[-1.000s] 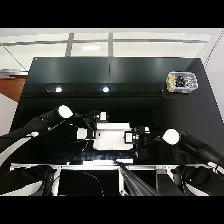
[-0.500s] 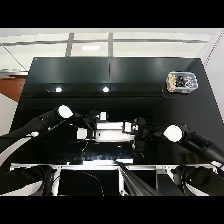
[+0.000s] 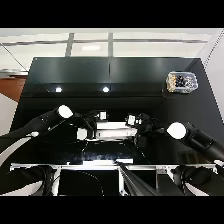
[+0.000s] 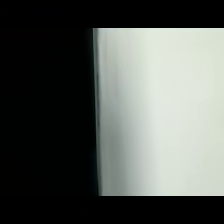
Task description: Fold the box and place the chain.
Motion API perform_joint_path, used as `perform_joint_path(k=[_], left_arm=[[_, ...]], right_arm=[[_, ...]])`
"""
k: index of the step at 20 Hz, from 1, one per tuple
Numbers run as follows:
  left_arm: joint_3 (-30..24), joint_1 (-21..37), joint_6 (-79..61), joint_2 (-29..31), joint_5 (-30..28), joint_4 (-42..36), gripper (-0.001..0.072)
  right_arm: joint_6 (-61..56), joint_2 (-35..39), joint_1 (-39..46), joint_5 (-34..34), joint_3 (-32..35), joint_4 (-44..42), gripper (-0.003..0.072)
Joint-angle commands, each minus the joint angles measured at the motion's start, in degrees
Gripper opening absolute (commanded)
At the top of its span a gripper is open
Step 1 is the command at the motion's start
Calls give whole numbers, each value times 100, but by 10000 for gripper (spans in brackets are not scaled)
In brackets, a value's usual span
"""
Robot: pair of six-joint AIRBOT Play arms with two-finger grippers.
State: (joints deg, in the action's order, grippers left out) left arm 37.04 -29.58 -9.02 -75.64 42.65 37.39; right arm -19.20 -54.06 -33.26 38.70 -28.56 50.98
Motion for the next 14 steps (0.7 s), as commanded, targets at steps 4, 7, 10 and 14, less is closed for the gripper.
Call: perform_joint_path(k=[4,7,10,14], left_arm=[[-2,-2,31,2,0,-52,34],[-2,-2,31,2,0,-52,34],[-2,-2,31,2,-2,-52,34],[-2,-2,31,2,-2,-52,34]], right_arm=[[656,-245,118,-28,-7,-713,705],[1587,-535,205,28,-7,-1611,705],[2312,-844,352,407,-7,-1950,704],[2861,-1259,356,535,37,-1937,704]])
